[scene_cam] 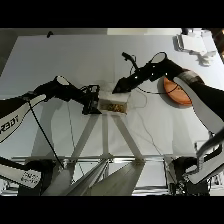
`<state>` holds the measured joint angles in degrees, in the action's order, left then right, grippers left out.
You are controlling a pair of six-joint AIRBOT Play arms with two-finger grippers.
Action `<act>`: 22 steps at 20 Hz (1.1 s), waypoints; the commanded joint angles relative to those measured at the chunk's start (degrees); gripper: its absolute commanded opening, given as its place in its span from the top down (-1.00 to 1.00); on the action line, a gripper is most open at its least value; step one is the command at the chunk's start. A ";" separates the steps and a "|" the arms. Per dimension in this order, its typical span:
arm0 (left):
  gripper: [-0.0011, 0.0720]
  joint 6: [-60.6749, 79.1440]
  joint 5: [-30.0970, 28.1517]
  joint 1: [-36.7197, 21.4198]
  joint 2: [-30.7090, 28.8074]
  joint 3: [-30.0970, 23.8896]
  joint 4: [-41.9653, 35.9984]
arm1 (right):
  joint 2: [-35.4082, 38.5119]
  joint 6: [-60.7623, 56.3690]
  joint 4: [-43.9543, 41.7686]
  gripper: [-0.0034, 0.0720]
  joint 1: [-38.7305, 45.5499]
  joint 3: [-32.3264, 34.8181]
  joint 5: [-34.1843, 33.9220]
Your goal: Fold the box and place the chain.
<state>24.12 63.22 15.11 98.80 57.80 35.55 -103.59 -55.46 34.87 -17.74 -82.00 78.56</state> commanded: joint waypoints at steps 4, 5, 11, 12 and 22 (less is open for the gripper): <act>0.58 0.02 -0.02 0.00 -0.02 0.02 0.00 | 4.98 5.22 9.09 0.26 -4.09 0.59 -4.20; 0.58 0.02 0.00 0.00 -0.02 0.02 0.02 | 6.45 6.64 9.53 0.26 -4.76 1.44 -5.46; 0.58 0.02 0.00 0.00 -0.02 0.02 0.00 | 15.89 13.44 17.38 0.24 -8.31 12.72 -18.51; 0.58 0.02 0.00 0.00 -0.02 0.02 0.00 | 17.42 14.75 18.80 0.24 -9.16 14.45 -20.76; 0.58 0.02 0.00 0.00 -0.02 0.02 0.00 | 20.96 15.45 26.05 0.25 -14.58 19.37 -29.05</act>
